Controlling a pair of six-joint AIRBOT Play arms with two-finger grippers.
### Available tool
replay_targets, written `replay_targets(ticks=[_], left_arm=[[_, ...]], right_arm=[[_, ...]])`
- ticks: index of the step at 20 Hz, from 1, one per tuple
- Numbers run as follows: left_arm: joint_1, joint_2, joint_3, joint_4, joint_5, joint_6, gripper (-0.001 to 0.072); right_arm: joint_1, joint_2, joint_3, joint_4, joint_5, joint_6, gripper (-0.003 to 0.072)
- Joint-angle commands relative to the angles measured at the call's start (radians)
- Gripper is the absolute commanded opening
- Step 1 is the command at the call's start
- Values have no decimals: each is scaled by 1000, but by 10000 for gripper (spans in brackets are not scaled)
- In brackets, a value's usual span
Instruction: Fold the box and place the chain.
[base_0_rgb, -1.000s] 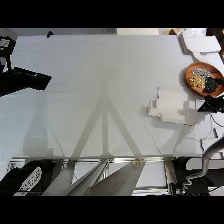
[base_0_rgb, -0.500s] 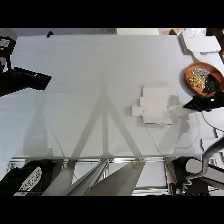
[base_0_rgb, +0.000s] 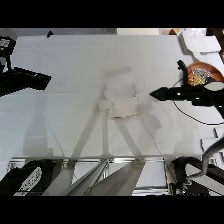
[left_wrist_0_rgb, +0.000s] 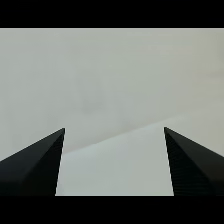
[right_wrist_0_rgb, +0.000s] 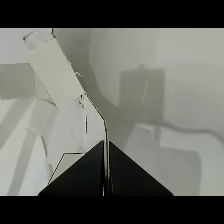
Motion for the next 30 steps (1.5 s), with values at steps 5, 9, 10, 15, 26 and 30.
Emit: replay_targets(ticks=[5,9,10,15,26,30], left_arm=[[0,0,0,0,0,0,693],[0,0,0,0,0,0,693],[0,0,0,0,0,0,693],[0,0,0,0,0,0,693],[0,0,0,0,0,0,693],[0,0,0,0,0,0,693]], right_arm=[[420,5,-40,64,-728,14,11],[421,-20,-106,65,-821,71,9],[414,-28,-122,65,-819,70,9],[415,-71,-132,91,-850,69,8],[415,-89,-132,134,-801,43,11],[415,-89,-132,134,-800,43,12]])
